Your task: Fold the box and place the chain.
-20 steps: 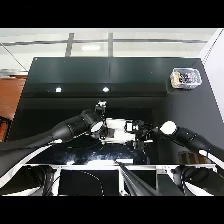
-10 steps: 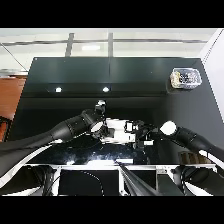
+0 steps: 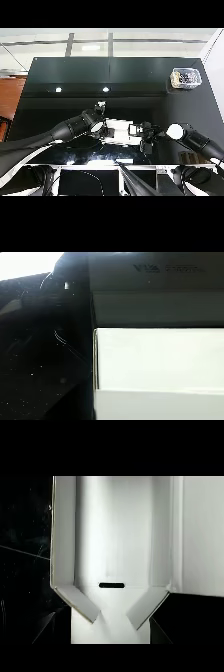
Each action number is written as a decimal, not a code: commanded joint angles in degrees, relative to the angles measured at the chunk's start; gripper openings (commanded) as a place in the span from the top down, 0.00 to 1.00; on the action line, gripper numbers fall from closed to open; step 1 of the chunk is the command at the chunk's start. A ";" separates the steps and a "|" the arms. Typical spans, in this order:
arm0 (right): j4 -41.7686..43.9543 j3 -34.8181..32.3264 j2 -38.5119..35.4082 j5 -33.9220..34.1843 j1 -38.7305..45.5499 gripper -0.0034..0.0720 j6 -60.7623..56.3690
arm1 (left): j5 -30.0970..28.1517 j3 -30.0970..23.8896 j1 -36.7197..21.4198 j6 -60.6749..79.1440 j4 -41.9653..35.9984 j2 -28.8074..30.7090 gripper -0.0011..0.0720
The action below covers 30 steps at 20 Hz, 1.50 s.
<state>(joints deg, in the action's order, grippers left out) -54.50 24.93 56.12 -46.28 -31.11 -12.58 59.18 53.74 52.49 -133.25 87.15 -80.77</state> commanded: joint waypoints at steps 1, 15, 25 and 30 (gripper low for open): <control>0.57 0.07 -0.81 0.57 -0.11 0.12 4.11 | -0.09 0.04 -0.02 -0.24 0.66 0.00 0.95; 10.60 0.04 1.01 8.39 -4.72 0.79 0.98 | -0.13 0.04 -0.02 -0.24 0.61 0.00 0.95; 7.76 0.07 0.98 8.35 -4.68 0.60 0.79 | -0.04 0.04 -0.02 -0.24 0.61 0.00 0.95; 6.88 0.07 0.96 6.97 -4.70 0.60 0.35 | 0.02 0.04 -0.02 -0.22 0.48 0.00 0.95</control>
